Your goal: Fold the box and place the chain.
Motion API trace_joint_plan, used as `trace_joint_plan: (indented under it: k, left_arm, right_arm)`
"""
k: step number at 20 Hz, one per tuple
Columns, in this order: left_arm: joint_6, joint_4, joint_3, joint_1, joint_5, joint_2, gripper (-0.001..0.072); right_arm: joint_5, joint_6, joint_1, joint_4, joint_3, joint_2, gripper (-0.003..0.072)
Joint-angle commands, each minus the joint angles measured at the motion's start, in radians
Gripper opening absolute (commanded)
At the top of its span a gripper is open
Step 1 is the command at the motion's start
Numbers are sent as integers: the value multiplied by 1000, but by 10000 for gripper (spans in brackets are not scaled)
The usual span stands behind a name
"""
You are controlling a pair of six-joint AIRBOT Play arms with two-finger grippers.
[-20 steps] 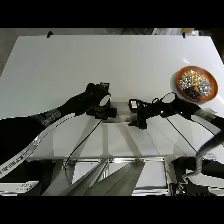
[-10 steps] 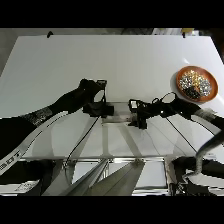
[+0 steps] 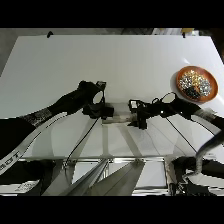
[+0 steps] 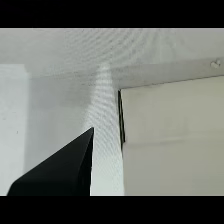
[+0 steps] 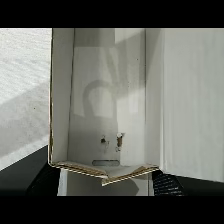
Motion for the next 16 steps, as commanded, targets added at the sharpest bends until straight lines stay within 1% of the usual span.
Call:
trace_joint_plan:
  k: [1, 2, 3, 4, 6, 7, 8, 10, 12, 13, 14, 15, 16]
  left_arm:
    - [0, -21, -1, -2, 16, -16, 266]
    - [0, -27, -1, -8, 16, -26, 249]
    - [0, -26, -1, -17, 17, -33, 162]
    - [0, -26, -1, -26, 19, -41, 105]
    - [0, -26, -1, -37, 21, -51, 96]
    - [0, -27, -1, -41, 20, -53, 38]
    - [-1, -27, -1, -43, 20, -52, 2]
    - [-1, -30, -1, -43, 20, -52, 4]
    - [0, -31, -1, -42, 19, -46, 43]
    - [0, -31, -1, -37, 20, -36, 114]
    - [0, -35, -1, -28, 20, -21, 237]
    - [0, -41, -1, -18, 20, -4, 321]
    - [0, -45, -1, -5, 19, 18, 342]
  right_arm:
    - [0, 1, 0, 1, 0, 1, 336]
    - [0, 1, 0, 1, 0, 1, 336]
    - [0, 1, 0, 1, 0, 1, 336]
    - [0, 1, -1, 1, 0, 1, 336]
    - [0, 1, 0, 1, 0, 1, 336]
    - [0, 1, -1, 1, 0, 1, 336]
    - [0, 1, 0, 1, 0, 1, 336]
    - [-1, 1, 0, 1, 0, 1, 336]
    - [0, 1, 0, 1, 0, 1, 336]
    - [0, 1, -1, 1, 0, 1, 336]
    - [0, 1, 0, 1, 0, 1, 336]
    - [0, 1, 0, 1, 0, 1, 336]
    - [0, 1, 0, 1, 0, 1, 336]
